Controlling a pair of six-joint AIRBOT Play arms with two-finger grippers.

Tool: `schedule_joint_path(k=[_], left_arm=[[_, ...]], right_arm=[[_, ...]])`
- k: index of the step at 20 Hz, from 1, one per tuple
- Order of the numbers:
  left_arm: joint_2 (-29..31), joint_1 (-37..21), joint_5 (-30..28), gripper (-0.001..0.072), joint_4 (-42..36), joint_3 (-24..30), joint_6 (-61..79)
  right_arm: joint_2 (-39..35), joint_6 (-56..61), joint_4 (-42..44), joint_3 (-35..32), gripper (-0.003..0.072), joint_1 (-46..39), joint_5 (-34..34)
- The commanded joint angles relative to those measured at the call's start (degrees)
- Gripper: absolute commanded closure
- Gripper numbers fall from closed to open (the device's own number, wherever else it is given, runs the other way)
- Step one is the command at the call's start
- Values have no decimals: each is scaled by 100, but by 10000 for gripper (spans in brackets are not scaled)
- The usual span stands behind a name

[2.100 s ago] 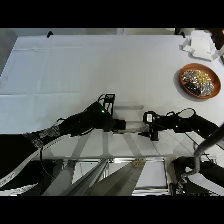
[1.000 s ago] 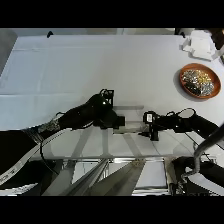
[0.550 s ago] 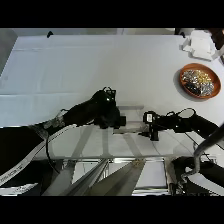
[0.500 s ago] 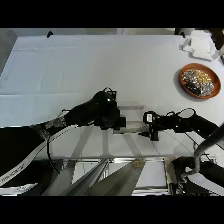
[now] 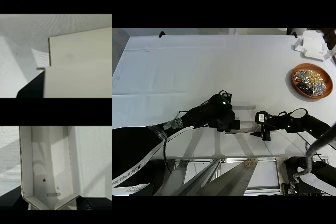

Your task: Fold the box and place the chain.

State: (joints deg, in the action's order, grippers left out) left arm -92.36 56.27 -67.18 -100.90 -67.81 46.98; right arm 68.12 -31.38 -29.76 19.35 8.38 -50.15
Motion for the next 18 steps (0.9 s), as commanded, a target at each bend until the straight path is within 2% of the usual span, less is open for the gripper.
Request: schedule_joint_path(k=[1, 2, 3, 12, 13, 14, 15, 17, 18], left_arm=[[-85, 83, 81, 617, -22, 0, 31], [-85, 96, 92, 538, -15, 0, 31], [-85, 96, 101, 515, -17, 0, 31], [-142, 133, 98, 521, 4, 2, 4], [-151, 136, 96, 584, 24, 2, -11], [-151, 133, 98, 616, 24, 2, -9], [-149, 133, 94, 624, 22, 2, -11], [-149, 133, 63, 706, 26, 2, -37], [-149, 133, 57, 707, 26, 2, -72]], right_arm=[[-2, 0, 2, 2, 254, 0, -4], [-2, 0, 2, 2, 254, 0, -2], [-2, 0, 2, 2, 254, 0, -2], [-2, 0, 2, 2, 254, 0, -2], [-2, 0, 2, 2, 254, 0, -2], [-2, 0, 2, 2, 254, 0, -2], [-2, 0, 2, 2, 254, 0, -2], [-2, 0, 2, 2, 254, 0, -2], [-2, 0, 2, 2, 254, 0, -2]])
